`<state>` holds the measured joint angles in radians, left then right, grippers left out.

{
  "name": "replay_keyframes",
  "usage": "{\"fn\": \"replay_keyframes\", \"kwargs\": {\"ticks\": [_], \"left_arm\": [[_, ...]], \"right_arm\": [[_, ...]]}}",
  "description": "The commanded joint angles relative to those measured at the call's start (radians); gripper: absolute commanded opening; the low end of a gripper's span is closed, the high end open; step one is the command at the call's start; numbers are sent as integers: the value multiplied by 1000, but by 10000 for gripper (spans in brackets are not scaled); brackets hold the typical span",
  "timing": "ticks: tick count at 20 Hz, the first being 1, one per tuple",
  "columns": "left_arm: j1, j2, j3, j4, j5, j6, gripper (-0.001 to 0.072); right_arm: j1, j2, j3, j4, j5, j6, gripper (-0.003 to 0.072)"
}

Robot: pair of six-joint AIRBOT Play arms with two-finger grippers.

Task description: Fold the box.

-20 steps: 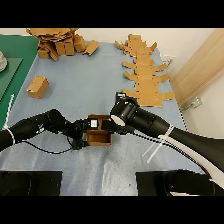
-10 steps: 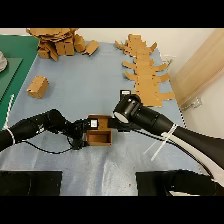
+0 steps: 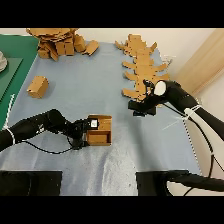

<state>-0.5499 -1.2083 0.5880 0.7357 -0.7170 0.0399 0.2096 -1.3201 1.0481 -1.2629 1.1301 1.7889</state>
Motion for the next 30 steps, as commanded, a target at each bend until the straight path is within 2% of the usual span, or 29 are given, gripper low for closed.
{"fn": "replay_keyframes", "kwargs": {"ticks": [1, 3, 4, 6, 9, 12, 15, 18, 21, 24, 25, 28, 29, 30], "left_arm": [[1, 1, 1, 0, 1, 0, 223], [1, 1, 1, 0, 0, 0, 223], [1, 1, 1, 0, 1, 0, 223], [1, 1, 1, 0, 1, 0, 223], [1, 1, 1, 0, 1, 0, 223], [1, 1, 1, 0, -1, 0, 223], [1, 1, 1, 0, 2, 0, 223], [1, 1, 1, 0, -1, 0, 223], [1, 1, 1, 0, 1, 0, 223], [1, 1, 1, 0, 0, 1, 223], [1, 1, 1, 0, 0, 0, 223], [1, 1, 1, 0, 2, 1, 223], [1, 1, 1, 0, 1, 0, 223], [1, 1, 1, 0, -1, 0, 223]], "right_arm": [[-202, -124, -53, 757, -56, -618, 0], [-163, -210, -52, 965, -5, -771, 0], [-126, -238, -46, 999, -17, -800, 1], [-48, -283, -25, 1032, -20, -855, 1], [49, -299, -17, 1013, 60, -951, 1], [79, -242, -94, 944, 112, -998, 0], [71, -92, -281, 946, 109, -1137, 0], [82, 107, -454, 1015, -55, -1297, 0], [112, 224, -478, 1053, -167, -1414, 1], [179, 249, -468, 1004, -251, -1472, 3], [213, 247, -468, 972, -296, -1472, 48], [326, 243, -467, 886, -438, -1472, 71], [354, 243, -463, 864, -467, -1472, 104], [373, 247, -461, 836, -484, -1472, 105]]}}
